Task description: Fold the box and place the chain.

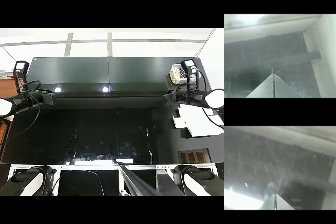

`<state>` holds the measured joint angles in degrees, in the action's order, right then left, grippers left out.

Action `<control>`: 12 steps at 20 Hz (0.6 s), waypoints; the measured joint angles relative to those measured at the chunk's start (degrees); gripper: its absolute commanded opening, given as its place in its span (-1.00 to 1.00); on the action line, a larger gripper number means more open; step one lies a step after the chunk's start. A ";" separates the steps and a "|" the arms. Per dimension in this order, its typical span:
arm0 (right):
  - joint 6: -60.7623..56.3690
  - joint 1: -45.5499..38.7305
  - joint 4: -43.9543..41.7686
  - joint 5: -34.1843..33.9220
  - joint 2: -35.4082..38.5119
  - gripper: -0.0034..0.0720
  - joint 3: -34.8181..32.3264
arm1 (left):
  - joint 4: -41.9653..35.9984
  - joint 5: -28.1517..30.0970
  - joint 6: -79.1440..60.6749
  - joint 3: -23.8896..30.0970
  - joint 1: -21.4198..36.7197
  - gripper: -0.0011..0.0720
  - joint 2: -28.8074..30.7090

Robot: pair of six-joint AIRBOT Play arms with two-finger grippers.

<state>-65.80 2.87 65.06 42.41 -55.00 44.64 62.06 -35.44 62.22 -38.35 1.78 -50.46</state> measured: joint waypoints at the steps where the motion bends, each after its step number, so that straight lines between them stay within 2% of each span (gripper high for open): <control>1: -0.02 0.00 -1.95 -1.51 0.00 -0.86 0.00 | -0.39 0.94 0.02 0.00 0.00 -0.89 -0.15; 2: -0.04 0.00 -4.28 -3.32 0.00 -0.86 0.00 | -0.98 2.03 0.02 0.00 -0.04 -0.61 -0.50; 3: -0.07 0.00 -7.10 -5.14 0.00 -0.86 0.00 | -2.12 3.04 0.04 0.00 -0.07 0.24 -0.85; 4: -0.09 0.00 -10.32 -7.04 0.00 -0.86 0.00 | -3.28 3.65 0.07 0.00 -0.11 0.98 -1.16; 7: -0.20 0.00 -18.27 -11.78 0.00 -0.86 0.00 | -7.39 5.31 0.11 -0.09 -0.17 0.98 -2.05; 8: -0.22 0.00 -20.33 -12.74 0.00 -0.80 0.00 | -8.39 5.38 0.00 -0.31 -0.28 0.98 -2.32; 9: -0.24 0.00 -22.08 -13.49 0.00 0.31 0.00 | -9.11 5.20 -0.57 -0.66 -0.52 0.98 -2.62; 10: -0.24 0.00 -23.50 -13.88 0.00 0.96 0.00 | -9.55 4.37 -1.40 -1.09 -0.90 0.98 -2.97; 12: 0.00 0.00 -24.68 -12.74 0.00 0.96 0.00 | -9.46 1.84 -4.20 -2.58 -2.71 0.98 -3.98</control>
<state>-65.80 2.87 40.38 29.67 -55.00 44.64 52.60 -33.61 58.02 -40.93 -0.93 -54.43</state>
